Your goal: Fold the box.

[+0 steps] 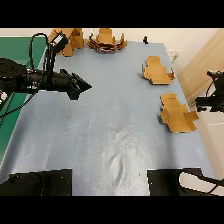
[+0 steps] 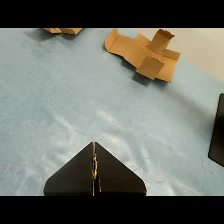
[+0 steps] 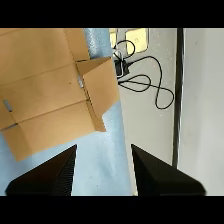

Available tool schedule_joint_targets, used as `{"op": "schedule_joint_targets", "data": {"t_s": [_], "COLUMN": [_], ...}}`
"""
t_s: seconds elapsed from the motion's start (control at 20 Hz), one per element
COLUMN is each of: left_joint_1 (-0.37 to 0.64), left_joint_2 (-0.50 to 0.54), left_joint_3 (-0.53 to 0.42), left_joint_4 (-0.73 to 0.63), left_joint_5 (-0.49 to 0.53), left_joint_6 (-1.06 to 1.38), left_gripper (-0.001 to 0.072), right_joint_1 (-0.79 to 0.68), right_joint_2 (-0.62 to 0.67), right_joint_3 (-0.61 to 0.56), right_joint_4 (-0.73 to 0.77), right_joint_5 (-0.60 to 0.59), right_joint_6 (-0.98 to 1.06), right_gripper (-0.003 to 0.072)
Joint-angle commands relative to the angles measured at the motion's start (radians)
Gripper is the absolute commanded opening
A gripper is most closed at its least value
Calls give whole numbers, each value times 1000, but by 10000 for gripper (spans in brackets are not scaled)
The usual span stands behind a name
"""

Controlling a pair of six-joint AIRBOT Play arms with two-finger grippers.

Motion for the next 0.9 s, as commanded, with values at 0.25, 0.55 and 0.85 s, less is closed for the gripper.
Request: {"op": "schedule_joint_targets", "data": {"t_s": [0.25,0.55,0.85], "left_joint_1": [0,0,-3], "left_joint_2": [-1,-1,-1], "left_joint_3": [0,0,0], "left_joint_4": [1,1,0], "left_joint_5": [4,0,-10], "left_joint_6": [-1,-1,-32], "left_gripper": [13,13,13], "right_joint_1": [9,7,21], "right_joint_2": [-144,-252,-245], "right_joint_3": [21,22,22], "right_joint_4": [-18,-194,-103], "right_joint_5": [46,178,74], "right_joint_6": [-17,87,126], "right_gripper": [545,515,7]}}
